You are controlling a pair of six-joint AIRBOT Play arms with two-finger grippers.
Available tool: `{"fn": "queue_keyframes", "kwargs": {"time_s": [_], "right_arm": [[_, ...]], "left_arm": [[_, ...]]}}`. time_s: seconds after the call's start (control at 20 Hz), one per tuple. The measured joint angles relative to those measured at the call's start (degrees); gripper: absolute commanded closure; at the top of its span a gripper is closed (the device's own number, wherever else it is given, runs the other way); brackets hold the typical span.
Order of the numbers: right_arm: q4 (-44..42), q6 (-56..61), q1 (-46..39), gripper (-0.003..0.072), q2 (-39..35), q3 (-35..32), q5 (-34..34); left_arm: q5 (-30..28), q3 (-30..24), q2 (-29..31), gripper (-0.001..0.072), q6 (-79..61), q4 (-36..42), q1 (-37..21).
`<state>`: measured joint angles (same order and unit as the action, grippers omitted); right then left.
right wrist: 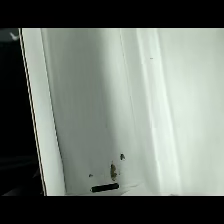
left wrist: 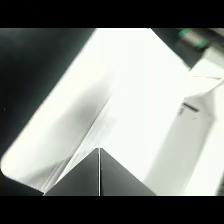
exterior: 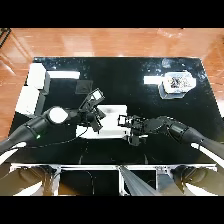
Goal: Fold the box and place the chain.
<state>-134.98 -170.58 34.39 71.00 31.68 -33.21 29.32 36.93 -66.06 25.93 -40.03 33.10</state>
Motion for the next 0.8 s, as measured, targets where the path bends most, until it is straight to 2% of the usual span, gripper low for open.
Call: {"fn": "queue_keyframes", "kwargs": {"time_s": [0.25,0.45,0.65,0.7,0.75,0.8], "right_arm": [[0.0,0.0,0.0,0.0664,0.0,0.0,0.0],[0.0,0.0,0.0,0.0664,0.0,0.0,0.0],[0.0,0.0,0.0,0.0664,0.0,0.0,0.0],[0.0,0.0,0.0,0.0664,0.0,0.0,0.0],[0.0,0.0,0.0,0.0664,0.0,0.0,0.0],[0.0,0.0,0.0,0.0664,0.0,0.0,0.0]], "left_arm": [[-0.6,0.2,-3.0,0.0688,0.1,0.0,0.0],[2.2,1.6,0.1,0.0688,0.1,-4.0,-1.4],[12.5,2.1,6.4,0.0683,0.1,-9.7,-6.6],[16.3,2.1,7.6,0.0658,0.1,-11.4,-8.2],[19.4,2.1,8.4,0.0483,0.0,-12.7,-9.7],[22.2,1.7,9.1,0.0236,0.0,-13.7,-11.1]]}}
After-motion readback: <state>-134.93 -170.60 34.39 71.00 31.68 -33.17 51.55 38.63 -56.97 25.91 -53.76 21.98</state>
